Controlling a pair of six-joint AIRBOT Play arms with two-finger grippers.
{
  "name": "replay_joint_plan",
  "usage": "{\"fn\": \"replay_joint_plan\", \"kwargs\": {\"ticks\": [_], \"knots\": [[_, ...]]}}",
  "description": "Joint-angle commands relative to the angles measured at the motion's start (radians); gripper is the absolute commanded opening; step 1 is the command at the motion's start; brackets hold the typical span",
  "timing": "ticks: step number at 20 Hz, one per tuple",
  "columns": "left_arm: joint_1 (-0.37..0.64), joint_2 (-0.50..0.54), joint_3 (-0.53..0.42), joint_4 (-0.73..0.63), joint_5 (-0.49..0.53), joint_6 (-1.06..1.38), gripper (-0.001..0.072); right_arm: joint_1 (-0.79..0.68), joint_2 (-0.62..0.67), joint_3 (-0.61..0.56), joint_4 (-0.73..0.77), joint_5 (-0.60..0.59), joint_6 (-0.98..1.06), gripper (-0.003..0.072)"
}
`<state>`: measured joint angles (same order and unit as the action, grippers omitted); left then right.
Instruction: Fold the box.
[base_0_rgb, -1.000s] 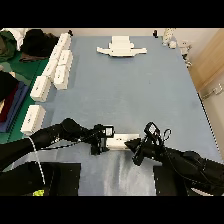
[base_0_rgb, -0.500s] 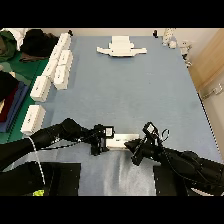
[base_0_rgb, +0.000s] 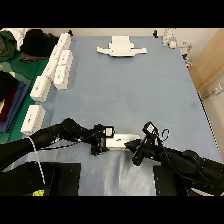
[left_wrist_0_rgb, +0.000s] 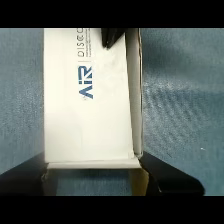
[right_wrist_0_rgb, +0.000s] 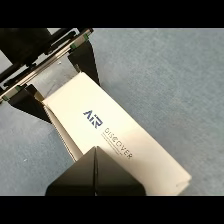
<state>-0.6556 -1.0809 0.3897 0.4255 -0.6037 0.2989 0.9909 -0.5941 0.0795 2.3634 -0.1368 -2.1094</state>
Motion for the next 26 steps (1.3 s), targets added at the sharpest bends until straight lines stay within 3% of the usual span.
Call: {"fn": "replay_joint_plan", "kwargs": {"ticks": [1,5,11,15,19,26], "knots": [[0.001,0.000,0.001,0.001,0.002,0.000,0.0385,0.001,0.074,0.023,-0.012,0.034,-0.001,0.0021],[0.000,0.000,0.001,0.001,0.002,0.000,0.0385,-0.001,0.156,0.034,-0.083,0.050,-0.002,0.0041],[0.001,0.000,0.001,0.001,0.002,0.000,0.0385,-0.072,0.153,0.051,-0.189,0.037,-0.001,0.0041],[0.001,0.000,0.001,0.001,0.002,0.000,0.0385,-0.293,0.050,0.223,-0.388,-0.218,0.003,0.0038],[0.000,0.000,0.001,0.001,0.002,0.000,0.0385,-0.509,-0.178,0.478,-0.589,-0.505,0.132,0.0038],[0.001,0.000,0.001,0.001,0.002,0.000,0.0385,-0.611,-0.510,0.758,-0.777,-0.951,0.604,0.0038]]}}
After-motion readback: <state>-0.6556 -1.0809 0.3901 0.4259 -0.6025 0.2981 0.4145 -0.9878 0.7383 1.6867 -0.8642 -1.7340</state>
